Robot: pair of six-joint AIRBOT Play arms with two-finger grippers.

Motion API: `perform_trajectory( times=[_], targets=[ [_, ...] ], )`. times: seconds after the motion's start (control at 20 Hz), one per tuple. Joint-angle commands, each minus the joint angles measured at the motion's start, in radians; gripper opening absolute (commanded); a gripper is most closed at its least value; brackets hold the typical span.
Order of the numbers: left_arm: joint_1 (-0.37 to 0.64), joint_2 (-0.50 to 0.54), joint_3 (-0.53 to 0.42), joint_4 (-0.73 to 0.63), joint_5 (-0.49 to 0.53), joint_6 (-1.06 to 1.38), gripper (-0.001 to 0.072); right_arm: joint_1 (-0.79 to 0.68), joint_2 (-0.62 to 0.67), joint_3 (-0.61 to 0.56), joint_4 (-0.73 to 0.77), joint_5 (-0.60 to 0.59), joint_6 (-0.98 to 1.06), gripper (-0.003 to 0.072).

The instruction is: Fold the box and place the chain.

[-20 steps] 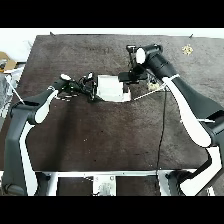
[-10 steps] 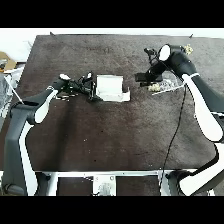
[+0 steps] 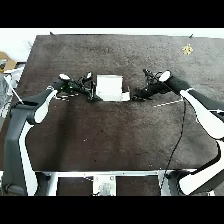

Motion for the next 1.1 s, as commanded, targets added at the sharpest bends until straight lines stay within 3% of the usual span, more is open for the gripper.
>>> perform_trajectory(
  times=[0.0,0.4,0.5,0.85,0.9,0.95,1.05],
  targets=[
    [0.001,0.0,0.001,0.0,0.0,0.0,0.0475,-0.053,-0.011,-0.041,0.171,-0.062,-0.119,-0.0005],
    [0.001,0.0,0.001,0.0,0.0,0.0,0.0474,-0.077,-0.105,-0.042,0.459,0.021,-0.311,-0.0005],
    [0.001,0.0,0.001,0.0,0.0,0.0,0.0474,-0.077,-0.109,-0.041,0.491,0.026,-0.328,0.01],
    [0.001,0.0,0.001,0.0,0.0,0.0,0.0474,-0.091,-0.108,-0.04,0.622,0.103,-0.381,0.012],
    [0.001,0.0,0.001,0.0,0.0,0.0,0.0475,-0.093,-0.108,-0.039,0.624,0.105,-0.381,0.0353],
    [0.001,0.0,0.001,0.0,0.0,0.0,0.0474,-0.095,-0.108,-0.038,0.624,0.109,-0.381,0.0458],
    [0.001,0.0,0.001,0.0,0.0,0.0,0.0475,-0.095,-0.108,-0.038,0.632,0.13,-0.381,0.0442]
  ],
)
